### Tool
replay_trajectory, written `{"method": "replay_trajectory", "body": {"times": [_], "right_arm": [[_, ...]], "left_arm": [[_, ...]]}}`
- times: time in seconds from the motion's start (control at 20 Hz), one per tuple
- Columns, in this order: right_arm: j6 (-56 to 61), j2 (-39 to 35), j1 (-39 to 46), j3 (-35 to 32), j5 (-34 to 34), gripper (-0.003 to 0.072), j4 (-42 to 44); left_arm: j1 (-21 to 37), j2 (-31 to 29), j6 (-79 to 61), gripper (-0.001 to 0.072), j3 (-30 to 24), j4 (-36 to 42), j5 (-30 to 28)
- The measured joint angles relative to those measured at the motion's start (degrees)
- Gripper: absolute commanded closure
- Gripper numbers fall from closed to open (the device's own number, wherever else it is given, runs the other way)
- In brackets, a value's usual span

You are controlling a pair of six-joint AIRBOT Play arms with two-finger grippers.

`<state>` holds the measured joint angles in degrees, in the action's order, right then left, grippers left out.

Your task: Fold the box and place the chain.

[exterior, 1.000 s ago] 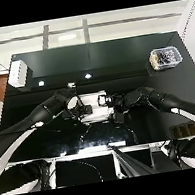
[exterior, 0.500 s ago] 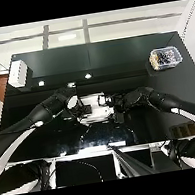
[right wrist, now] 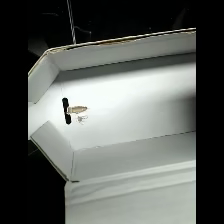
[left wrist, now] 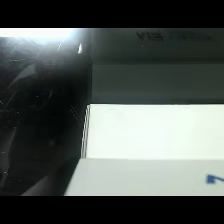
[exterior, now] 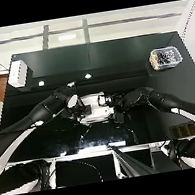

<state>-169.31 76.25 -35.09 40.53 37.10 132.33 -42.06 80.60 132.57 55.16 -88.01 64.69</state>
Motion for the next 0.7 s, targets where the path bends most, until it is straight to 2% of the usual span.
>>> {"method": "replay_trajectory", "body": {"times": [0.05,0.25,0.3,0.35,0.4,0.7], "right_arm": [[0.0,0.0,0.0,0.0,0.0,0.0208,0.0],[0.0,0.0,0.0,0.0,0.0,0.0207,-0.1],[0.0,0.0,0.0,0.0,0.1,0.0155,-0.1],[0.0,-0.2,0.0,0.0,0.1,0.0005,-0.1],[0.0,-0.6,0.0,0.0,0.0,-0.0032,-0.3],[3.1,-7.6,0.4,0.0,2.4,-0.0023,-6.3]], "left_arm": [[0.0,0.1,0.0,0.0682,0.0,0.0,0.0],[0.0,0.3,-0.4,0.0683,0.0,0.0,-0.4],[0.0,0.3,-0.7,0.0683,0.1,0.0,-0.4],[0.0,0.3,-1.2,0.0683,0.1,0.0,-0.5],[0.0,0.3,-1.9,0.0683,0.1,0.0,-0.7],[0.0,-0.3,-5.4,0.0682,0.1,0.2,-2.2]]}}
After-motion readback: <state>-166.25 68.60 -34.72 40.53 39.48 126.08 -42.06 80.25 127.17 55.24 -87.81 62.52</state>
